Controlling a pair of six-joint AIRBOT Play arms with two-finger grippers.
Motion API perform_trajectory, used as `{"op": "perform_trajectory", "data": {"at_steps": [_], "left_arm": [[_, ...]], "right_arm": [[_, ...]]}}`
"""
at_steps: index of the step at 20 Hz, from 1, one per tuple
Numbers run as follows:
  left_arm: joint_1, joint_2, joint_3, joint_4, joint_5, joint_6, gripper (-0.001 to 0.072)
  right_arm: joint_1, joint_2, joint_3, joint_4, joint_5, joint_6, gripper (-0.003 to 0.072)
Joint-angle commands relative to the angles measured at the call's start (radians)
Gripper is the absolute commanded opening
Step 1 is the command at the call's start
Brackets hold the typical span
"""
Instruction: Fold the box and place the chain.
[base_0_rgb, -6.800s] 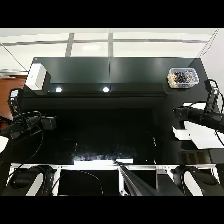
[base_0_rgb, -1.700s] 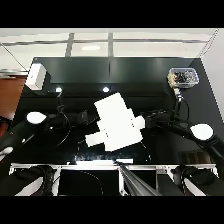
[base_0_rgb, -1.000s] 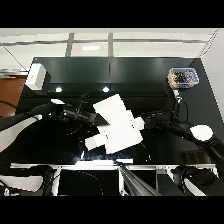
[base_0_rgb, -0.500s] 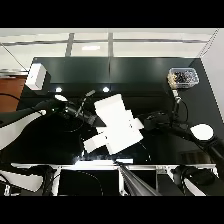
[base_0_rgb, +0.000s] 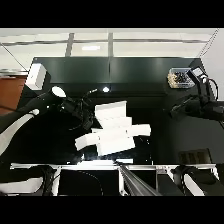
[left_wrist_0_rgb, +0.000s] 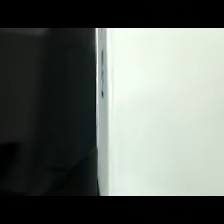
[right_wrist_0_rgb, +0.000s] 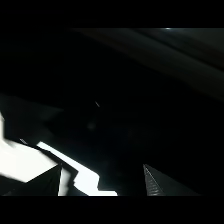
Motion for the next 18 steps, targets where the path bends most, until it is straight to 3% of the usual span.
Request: {"op": "perform_trajectory", "data": {"at_steps": [1,3,5,10,18], "left_arm": [[-0.063,0.149,-0.036,0.036,0.232,0.160,0.0019],[-0.094,0.179,-0.118,-0.106,0.309,0.447,0.0020],[-0.115,0.156,-0.177,-0.153,0.310,0.601,0.0021],[-0.126,0.090,-0.193,-0.142,0.346,0.622,0.0021],[-0.170,0.081,-0.188,-0.057,0.428,0.566,0.0021]], "right_arm": [[0.010,-0.005,-0.018,-0.074,0.043,-0.050,0.0595],[0.059,-0.006,-0.084,-0.072,-0.009,-0.095,0.0595],[0.113,-0.006,-0.149,-0.072,-0.064,-0.168,0.0595],[0.256,-0.006,-0.256,-0.072,-0.108,-0.379,0.0594],[0.392,-0.010,-0.358,0.002,-0.168,-0.435,0.0595]]}}
